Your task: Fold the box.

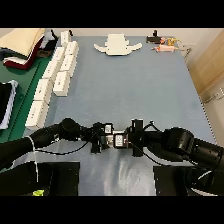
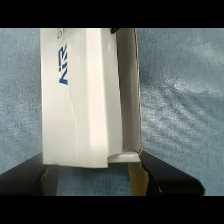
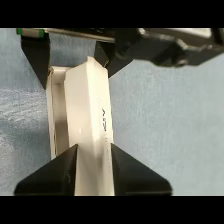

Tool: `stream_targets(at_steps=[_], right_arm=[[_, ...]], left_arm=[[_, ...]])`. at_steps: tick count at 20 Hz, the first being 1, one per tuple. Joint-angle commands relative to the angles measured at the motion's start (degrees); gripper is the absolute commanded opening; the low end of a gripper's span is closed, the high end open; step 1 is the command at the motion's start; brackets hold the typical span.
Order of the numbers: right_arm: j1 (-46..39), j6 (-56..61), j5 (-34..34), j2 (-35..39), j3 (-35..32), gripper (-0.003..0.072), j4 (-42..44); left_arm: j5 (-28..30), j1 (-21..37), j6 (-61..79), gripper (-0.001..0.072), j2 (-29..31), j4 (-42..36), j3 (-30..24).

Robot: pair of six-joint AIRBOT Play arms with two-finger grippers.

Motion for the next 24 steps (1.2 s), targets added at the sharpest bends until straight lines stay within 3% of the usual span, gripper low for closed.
stream_targets(at_steps=[1,3,14,15,17,18,22,23,24], right_arm=[[0.0,-0.1,-0.9,0.0,0.0,0.026,1.4],[0.0,-0.1,-1.8,0.0,0.0,0.0193,3.0],[0.0,-0.1,-3.5,-1.7,0.0,0.0194,6.3],[0.0,-0.1,-3.5,-1.7,0.0,0.0214,6.3],[0.0,-0.1,-3.5,-1.6,0.1,0.037,6.3],[0.0,-0.1,-3.7,-1.3,0.2,0.039,6.3],[0.0,0.8,-4.4,1.3,1.6,0.0389,6.3],[0.0,3.3,-4.9,2.3,1.9,0.0372,6.3],[0.0,8.1,-4.7,3.5,1.8,0.0298,6.3]], left_arm=[[0.1,0.0,0.0,0.0469,0.0,0.0,0.0],[0.1,0.0,0.0,0.047,0.0,0.0,0.0],[0.1,0.0,0.0,0.0469,0.0,0.0,0.0],[0.1,0.0,0.0,0.0469,0.0,0.0,0.0],[0.1,0.0,0.0,0.0469,0.0,0.0,0.0],[0.1,0.0,0.0,0.0469,0.0,0.0,0.0],[0.1,0.0,0.0,0.047,0.0,0.0,0.0],[0.1,0.0,0.0,0.047,0.0,0.0,0.0],[0.1,0.0,0.0,0.0469,0.0,0.0,0.0]])
